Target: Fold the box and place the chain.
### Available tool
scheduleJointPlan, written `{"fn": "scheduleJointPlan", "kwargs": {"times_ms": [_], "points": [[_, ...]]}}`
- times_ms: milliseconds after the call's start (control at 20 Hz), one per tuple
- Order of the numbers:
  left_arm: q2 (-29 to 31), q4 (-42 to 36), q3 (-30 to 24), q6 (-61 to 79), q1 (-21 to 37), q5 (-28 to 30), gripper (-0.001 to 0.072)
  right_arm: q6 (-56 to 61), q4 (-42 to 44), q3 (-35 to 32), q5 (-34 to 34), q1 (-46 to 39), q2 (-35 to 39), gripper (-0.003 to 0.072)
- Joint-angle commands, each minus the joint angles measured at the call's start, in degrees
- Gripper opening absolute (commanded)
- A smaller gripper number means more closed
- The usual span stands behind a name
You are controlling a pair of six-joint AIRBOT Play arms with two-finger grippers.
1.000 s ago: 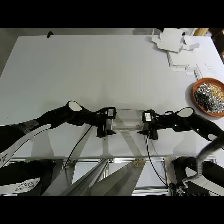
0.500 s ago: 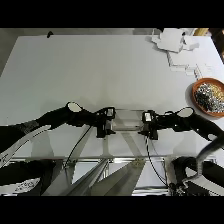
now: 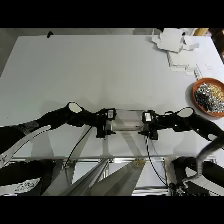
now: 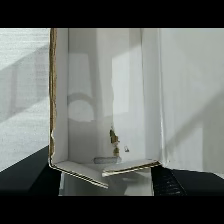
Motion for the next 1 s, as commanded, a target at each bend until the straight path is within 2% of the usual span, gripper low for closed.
{"fn": "scheduleJointPlan", "kwargs": {"times_ms": [0,450,500,600,800,950], "points": [[0.04,0.39,-0.04,0.04,-0.04,-0.20,0.0211,-0.02,0.04,0.04,-0.04,0.00,0.04,0.0399],[0.04,0.39,-0.04,0.04,-0.04,-0.20,0.0211,0.87,0.31,0.04,0.24,-0.02,0.04,0.0399],[0.04,0.39,-0.04,0.04,-0.04,-0.20,0.0211,1.55,-0.15,0.04,0.20,-0.02,0.07,0.0431],[0.04,0.39,-0.04,0.04,-0.04,-0.20,0.0211,5.84,-0.22,0.04,0.20,-0.02,0.79,0.0680],[0.04,0.39,-0.04,0.04,-0.04,-0.17,0.0211,15.17,-7.74,0.04,2.67,-0.02,5.90,0.0685],[0.04,0.37,-0.04,0.04,-0.04,-0.17,0.0211,22.34,-15.43,0.04,3.15,-0.02,12.72,0.0682]]}}
